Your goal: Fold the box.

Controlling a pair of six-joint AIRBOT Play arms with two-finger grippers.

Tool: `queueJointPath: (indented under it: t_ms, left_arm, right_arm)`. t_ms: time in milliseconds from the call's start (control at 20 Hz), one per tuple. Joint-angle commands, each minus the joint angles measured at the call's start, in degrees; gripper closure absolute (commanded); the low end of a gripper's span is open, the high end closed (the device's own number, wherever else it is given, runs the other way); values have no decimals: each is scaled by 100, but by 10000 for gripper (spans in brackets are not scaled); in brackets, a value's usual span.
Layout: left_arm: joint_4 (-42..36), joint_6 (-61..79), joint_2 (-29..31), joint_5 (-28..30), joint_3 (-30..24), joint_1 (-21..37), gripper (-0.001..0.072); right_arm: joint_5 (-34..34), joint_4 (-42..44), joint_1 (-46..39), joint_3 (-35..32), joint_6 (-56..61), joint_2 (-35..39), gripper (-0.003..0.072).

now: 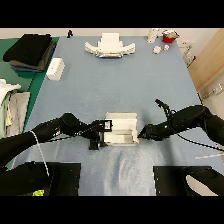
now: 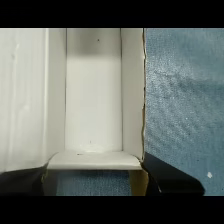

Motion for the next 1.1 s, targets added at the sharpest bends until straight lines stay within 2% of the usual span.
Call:
queueJointPath:
  t_ms: [0,100,250,350,450,600,750,900,1050]
  left_arm:
    - [2,2,-2,0,7,2,212]
    - [2,2,-2,0,7,4,211]
    - [2,2,-2,0,7,4,212]
    - [2,2,-2,-2,7,4,212]
    - [2,2,-2,0,7,4,211]
    - [2,2,-2,-2,7,4,211]
    - [2,2,-2,0,7,4,212]
    - [2,2,-2,-2,7,2,212]
    - [2,2,-2,0,7,4,211]
  right_arm:
    - [9,42,9,9,20,33,229]
    - [140,76,57,9,74,31,229]
    - [612,-109,610,109,472,17,231]
    - [986,-758,1121,365,1287,-85,242]
    - [1062,-1379,1615,697,2122,-310,244]
    - [1005,-2470,2437,1268,3272,-721,246]
    - [529,-3716,3165,1746,4666,-1141,282]
    - [212,-4701,3794,2072,5650,-1517,282]
    - [39,-4968,4109,2251,6137,-1858,282]
